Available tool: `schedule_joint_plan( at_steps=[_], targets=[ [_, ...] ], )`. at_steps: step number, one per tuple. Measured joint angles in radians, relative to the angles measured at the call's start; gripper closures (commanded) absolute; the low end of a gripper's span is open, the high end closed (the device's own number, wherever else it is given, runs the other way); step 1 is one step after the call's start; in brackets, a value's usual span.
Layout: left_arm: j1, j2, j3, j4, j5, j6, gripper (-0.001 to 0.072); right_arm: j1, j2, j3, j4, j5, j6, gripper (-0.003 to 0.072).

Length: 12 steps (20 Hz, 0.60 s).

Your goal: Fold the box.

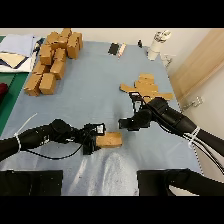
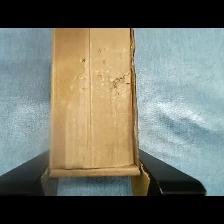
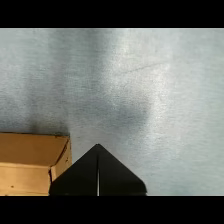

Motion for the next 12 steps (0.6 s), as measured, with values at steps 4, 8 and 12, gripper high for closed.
schedule_joint_plan(
  at_steps=[4,8,12],
  targets=[
    [0.016,0.029,0.006,0.001,0.011,-0.079,0.0182,-0.002,-0.009,0.006,0.002,0.003,0.016,0.0684],
    [0.102,0.105,0.008,0.052,0.039,-0.232,0.0182,-0.002,-0.011,0.008,-0.079,-0.005,0.082,0.0684],
    [0.294,0.178,0.009,0.282,0.045,-0.501,0.0182,-0.003,0.001,0.008,-0.241,-0.058,0.187,0.0684]
  ],
)
